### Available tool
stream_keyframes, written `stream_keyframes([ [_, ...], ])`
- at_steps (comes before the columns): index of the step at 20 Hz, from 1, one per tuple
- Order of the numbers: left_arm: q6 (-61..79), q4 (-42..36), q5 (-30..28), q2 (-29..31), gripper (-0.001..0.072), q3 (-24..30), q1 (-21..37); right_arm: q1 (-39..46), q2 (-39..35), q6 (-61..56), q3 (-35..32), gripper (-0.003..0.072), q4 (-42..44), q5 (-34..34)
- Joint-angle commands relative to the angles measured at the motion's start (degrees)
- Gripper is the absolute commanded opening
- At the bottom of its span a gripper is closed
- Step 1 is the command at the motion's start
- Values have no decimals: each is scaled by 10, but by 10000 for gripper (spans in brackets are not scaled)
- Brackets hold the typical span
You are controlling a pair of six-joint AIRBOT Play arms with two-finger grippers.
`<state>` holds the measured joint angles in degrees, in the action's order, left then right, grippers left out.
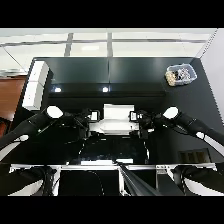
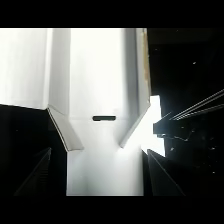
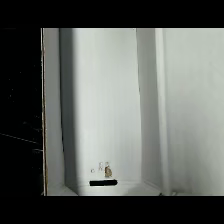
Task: Fold the box and place the chain.
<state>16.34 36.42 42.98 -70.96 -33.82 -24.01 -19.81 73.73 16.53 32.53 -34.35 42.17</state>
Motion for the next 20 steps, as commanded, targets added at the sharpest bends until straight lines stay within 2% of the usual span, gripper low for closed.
stream_keyframes([
  [1, 9, -12, -25, -11, 682, -4, -13, -1, 0, 0, 0, 188, 0, 0],
  [2, 9, -28, -24, -11, 616, -4, -13, -1, 0, 0, 0, 188, 0, 0],
  [4, 9, -83, -8, -11, 365, -4, -13, -1, 0, 0, 0, 188, 0, 0],
  [5, 12, -108, 15, -11, 327, -4, -14, -1, 0, 0, 0, 188, 0, 0],
  [7, 13, -116, 36, -11, 327, -4, -14, -1, 0, 0, 0, 188, 0, 0],
  [12, 13, -115, 35, -12, 315, -4, -14, -1, 0, 0, 0, 188, 0, 0],
  [13, 13, -116, 34, -14, 230, -4, -14, -1, 0, 0, 0, 188, 0, 0],
  [14, 13, -118, 33, -19, 219, -4, -14, -1, 0, 0, 0, 188, 0, 0],
  [17, 12, -128, 30, -42, 219, -11, -31, -1, 0, 0, 0, 188, 0, 0],
  [20, 12, -167, -3, -49, 220, -20, -42, -1, 0, 0, 0, 188, 0, 0],
])
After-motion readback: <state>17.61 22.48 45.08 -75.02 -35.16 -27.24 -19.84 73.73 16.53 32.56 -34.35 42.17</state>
